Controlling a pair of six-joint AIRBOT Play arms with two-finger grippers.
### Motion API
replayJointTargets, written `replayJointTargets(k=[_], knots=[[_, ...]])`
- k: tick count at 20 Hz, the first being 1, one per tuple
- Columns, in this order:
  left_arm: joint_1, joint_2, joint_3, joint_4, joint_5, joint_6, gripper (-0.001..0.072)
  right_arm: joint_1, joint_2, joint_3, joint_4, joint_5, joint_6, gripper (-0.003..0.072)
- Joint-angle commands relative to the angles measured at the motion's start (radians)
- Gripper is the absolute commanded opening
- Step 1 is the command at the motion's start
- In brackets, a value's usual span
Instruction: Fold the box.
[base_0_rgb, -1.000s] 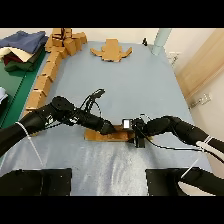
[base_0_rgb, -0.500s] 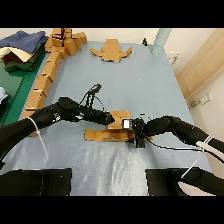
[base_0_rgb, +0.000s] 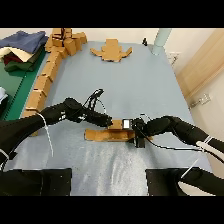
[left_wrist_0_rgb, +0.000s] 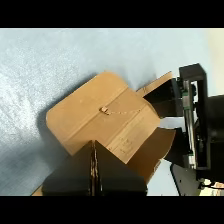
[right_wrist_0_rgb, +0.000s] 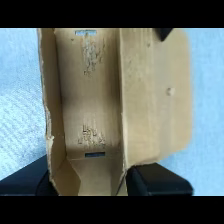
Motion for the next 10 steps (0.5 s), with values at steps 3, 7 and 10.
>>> replayJointTargets(k=[3,7,10], knots=[[0.0,-0.031,0.002,0.016,-0.013,-0.007,0.0012,0.001,0.001,0.001,0.0,0.0,0.0,0.0532],[0.02,-0.03,0.011,0.016,-0.034,-0.006,0.0011,0.001,0.001,0.001,0.0,0.0,0.0,0.0532],[0.082,0.011,0.019,0.019,-0.072,0.043,0.001,0.001,0.001,0.001,0.0,0.0,0.0,0.0532]])
